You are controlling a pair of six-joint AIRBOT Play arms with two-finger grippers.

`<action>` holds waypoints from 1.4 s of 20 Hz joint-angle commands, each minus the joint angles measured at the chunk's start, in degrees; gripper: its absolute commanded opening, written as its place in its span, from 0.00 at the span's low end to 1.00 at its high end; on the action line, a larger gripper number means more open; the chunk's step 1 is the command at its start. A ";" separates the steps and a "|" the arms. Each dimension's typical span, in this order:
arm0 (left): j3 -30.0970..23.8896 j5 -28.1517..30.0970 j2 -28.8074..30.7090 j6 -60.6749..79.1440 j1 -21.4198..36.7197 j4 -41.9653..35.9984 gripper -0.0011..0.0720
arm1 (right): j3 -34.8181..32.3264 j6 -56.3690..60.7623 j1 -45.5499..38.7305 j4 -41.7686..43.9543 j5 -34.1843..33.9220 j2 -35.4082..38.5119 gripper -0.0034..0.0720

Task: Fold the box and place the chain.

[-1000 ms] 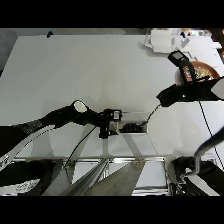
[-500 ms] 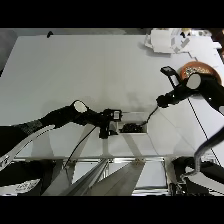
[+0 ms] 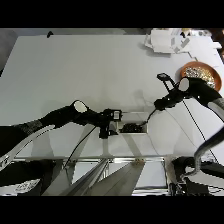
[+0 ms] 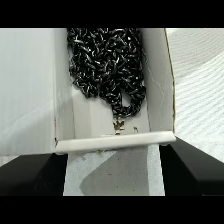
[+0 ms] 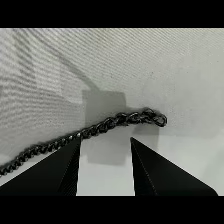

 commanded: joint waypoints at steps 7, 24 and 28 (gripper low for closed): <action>0.00 0.02 0.02 0.02 0.02 0.00 0.22 | -1.49 -0.72 0.37 0.37 -1.14 1.79 0.07; 0.00 0.02 0.02 0.02 0.02 0.00 0.22 | -1.49 -7.85 1.05 25.70 13.35 46.71 0.07; 0.00 0.02 0.02 0.02 0.02 0.00 0.22 | -1.49 -13.35 8.68 30.77 11.21 47.43 0.07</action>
